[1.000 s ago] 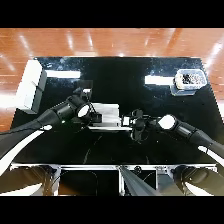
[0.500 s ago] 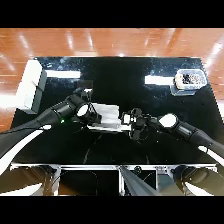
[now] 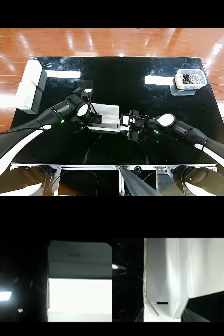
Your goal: Fold the box and place the chain.
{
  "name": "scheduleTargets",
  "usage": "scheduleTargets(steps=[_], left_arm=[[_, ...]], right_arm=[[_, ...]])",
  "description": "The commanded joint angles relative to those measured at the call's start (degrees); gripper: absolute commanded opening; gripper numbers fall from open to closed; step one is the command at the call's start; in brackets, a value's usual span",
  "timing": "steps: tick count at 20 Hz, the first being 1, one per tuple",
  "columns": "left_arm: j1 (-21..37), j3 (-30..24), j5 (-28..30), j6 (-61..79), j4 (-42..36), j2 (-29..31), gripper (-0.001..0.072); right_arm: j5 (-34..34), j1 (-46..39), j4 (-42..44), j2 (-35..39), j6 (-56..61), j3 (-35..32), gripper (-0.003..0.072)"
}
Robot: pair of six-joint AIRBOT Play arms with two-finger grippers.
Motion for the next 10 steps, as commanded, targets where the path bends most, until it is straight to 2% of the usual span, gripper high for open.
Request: scheduleTargets(steps=[1, 3, 5, 10], left_arm=[[0.0, 0.0, 0.1, -0.3, -0.2, 0.0, 0.0023], [0.0, 0.0, 0.1, -0.3, -0.3, 0.0, 0.0022], [0.0, 0.0, 0.1, -0.3, -1.1, 0.0, 0.0022], [0.0, 0.0, 0.1, -0.3, -2.1, 0.0, 0.0022]], right_arm=[[0.2, 0.1, 0.4, -0.5, -0.4, 0.1, 0.0557], [0.2, 0.4, 0.4, -0.5, -0.4, 0.1, 0.0557], [-0.5, 0.8, 0.4, -0.5, -0.5, 0.1, 0.0321], [-1.0, 1.3, 0.3, -0.5, -0.7, 0.1, 0.0322]])
